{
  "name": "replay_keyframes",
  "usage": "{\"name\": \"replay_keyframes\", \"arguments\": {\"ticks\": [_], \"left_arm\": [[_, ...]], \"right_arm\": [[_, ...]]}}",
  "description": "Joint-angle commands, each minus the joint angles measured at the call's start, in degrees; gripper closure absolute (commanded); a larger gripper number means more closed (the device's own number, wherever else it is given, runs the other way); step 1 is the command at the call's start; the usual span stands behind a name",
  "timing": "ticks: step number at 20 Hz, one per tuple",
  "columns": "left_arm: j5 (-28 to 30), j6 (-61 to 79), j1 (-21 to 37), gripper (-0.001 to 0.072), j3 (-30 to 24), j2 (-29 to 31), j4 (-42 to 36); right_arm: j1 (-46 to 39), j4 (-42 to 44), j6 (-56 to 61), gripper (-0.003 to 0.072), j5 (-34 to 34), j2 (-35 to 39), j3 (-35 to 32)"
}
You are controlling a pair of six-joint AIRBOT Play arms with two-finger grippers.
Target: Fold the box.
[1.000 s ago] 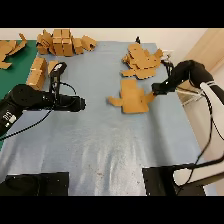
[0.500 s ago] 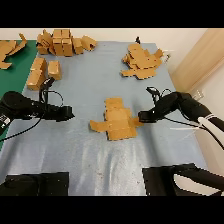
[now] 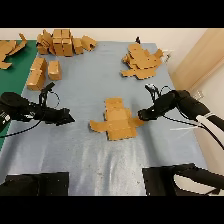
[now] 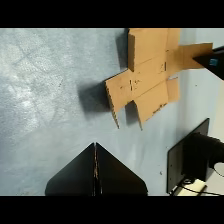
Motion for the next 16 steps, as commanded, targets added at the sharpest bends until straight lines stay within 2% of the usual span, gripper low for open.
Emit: {"name": "replay_keyframes", "arguments": {"ticks": [1, 2, 3, 4, 6, 7, 8, 9, 13, 16], "left_arm": [[-0.76, 2.75, 0.22, 0.0695, -0.02, -2.47, -4.20], [-0.76, 3.02, 0.20, 0.0618, 0.09, -2.99, -4.72], [-0.79, 2.93, 0.22, 0.0370, 0.22, -3.39, -4.94], [-1.05, 2.97, 0.22, 0.0291, 0.48, -3.69, -4.94], [-1.01, 2.99, 0.22, 0.0289, 1.05, -3.82, -4.94], [-1.03, 3.21, 0.22, 0.0289, 1.46, -3.82, -4.94], [-1.09, 4.02, 0.22, 0.0289, 1.97, -3.82, -4.94], [-1.18, 4.07, 0.22, 0.0289, 2.47, -3.93, -4.94], [-1.66, 7.08, 0.22, 0.0288, 4.68, -6.45, -5.05], [-1.95, 9.20, 1.92, 0.0288, 6.05, -9.81, -5.53]], "right_arm": [[0.09, 4.44, -3.28, 0.0481, -0.87, -3.37, 1.49], [0.11, 5.92, -4.07, 0.0482, -1.27, -4.50, 1.49], [0.15, 7.19, -5.33, 0.0483, -1.55, -5.29, 1.49], [0.17, 8.02, -5.66, 0.0486, -1.64, -5.88, 1.49], [0.20, 8.24, -5.73, 0.0487, -2.38, -6.23, 1.49], [0.20, 8.24, -5.79, 0.0523, -2.82, -6.21, 1.49], [0.20, 8.31, -6.38, 0.0619, -2.95, -6.21, 1.49], [0.20, 9.18, -7.32, 0.0681, -2.93, -6.19, 1.49], [0.59, 22.64, -18.05, 0.0683, -2.91, -5.33, 1.29], [0.57, 36.22, -27.21, 0.0683, -1.33, -0.50, -2.71]]}}
